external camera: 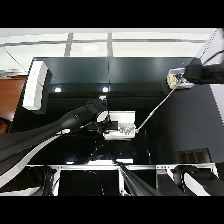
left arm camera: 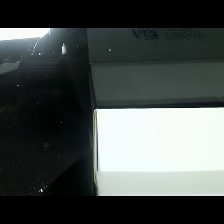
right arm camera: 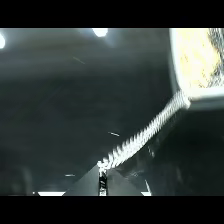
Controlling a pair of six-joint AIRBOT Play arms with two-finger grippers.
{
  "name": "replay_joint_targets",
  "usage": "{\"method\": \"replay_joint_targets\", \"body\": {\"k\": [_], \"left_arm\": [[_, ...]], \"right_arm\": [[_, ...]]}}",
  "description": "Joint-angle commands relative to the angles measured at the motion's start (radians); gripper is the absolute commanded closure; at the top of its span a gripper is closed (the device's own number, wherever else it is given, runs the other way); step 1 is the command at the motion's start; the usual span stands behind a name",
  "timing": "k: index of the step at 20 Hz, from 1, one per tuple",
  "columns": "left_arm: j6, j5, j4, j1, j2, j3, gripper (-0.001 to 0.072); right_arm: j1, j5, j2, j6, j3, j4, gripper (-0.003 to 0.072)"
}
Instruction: Fold the box and place the chain.
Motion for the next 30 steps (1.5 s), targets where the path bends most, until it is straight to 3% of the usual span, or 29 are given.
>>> {"method": "replay_joint_targets", "body": {"k": [1, 4, 8, 13, 18, 20, 24, 30], "left_arm": [[0.000, 0.000, 0.000, 0.000, 0.000, 0.000, 0.0681], [0.000, -0.001, 0.000, 0.000, 0.000, 0.000, 0.0680], [0.000, -0.005, 0.000, 0.000, 0.000, 0.000, 0.0680], [0.000, -0.005, 0.000, 0.000, 0.000, 0.000, 0.0681], [0.000, -0.005, 0.000, 0.000, 0.000, 0.000, 0.0681], [0.000, -0.005, 0.000, 0.000, 0.000, 0.000, 0.0681], [0.000, -0.006, 0.000, 0.000, 0.000, 0.000, 0.0681], [0.000, -0.005, 0.000, 0.000, 0.000, 0.000, 0.0680]], "right_arm": [[0.024, 0.024, 0.253, -0.018, 0.002, 0.110, 0.0665], [0.024, 0.023, 0.336, -0.058, 0.002, 0.278, 0.0666], [0.024, 0.027, 0.345, -0.142, 0.013, 0.540, 0.0665], [0.024, 0.203, 0.345, -0.140, -0.004, 0.628, 0.0665], [0.025, 0.252, 0.345, -0.137, -0.195, 0.783, 0.0665], [0.039, 0.216, 0.345, -0.138, -0.301, 0.824, 0.0665], [0.165, 0.027, 0.336, -0.137, -0.466, 0.839, 0.0665], [0.393, -0.174, 0.183, -0.158, -0.499, 0.832, 0.0665]]}}
